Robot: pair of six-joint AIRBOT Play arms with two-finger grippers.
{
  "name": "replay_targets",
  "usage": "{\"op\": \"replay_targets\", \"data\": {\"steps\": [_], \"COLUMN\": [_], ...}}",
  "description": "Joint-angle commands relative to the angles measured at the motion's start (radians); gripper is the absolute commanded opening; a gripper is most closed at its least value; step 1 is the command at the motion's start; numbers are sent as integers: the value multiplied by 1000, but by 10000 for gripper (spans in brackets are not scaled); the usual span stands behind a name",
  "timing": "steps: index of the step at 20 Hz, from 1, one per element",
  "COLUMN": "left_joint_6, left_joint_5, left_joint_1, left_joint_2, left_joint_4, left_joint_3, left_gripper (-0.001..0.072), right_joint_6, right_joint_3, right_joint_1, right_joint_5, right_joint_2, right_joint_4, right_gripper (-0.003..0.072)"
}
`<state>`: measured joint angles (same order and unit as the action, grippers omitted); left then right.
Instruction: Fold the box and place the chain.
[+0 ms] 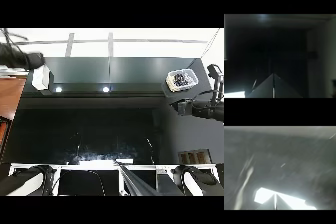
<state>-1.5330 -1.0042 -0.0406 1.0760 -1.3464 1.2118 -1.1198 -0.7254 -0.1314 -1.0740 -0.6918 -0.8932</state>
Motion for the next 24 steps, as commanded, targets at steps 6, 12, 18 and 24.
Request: {"op": "replay_targets", "data": {"steps": [6,12,18,24], "left_joint_6": [6,6,6,6], "left_joint_5": [282,298,298,298], "left_joint_1": [-105,-105,-105,-105], "left_joint_2": [-572,-599,-599,-599], "left_joint_4": [-29,-29,-29,-29], "left_joint_3": [-649,-649,-649,-649], "left_gripper": [27,27,28,27], "right_joint_6": [-9,-9,-9,-9], "right_joint_3": [134,134,134,134], "right_joint_1": [63,63,63,63], "right_joint_5": [424,424,424,424], "right_joint_2": [49,49,49,48], "right_joint_4": [-129,-129,-129,-129], "right_gripper": [14,14,14,14]}}
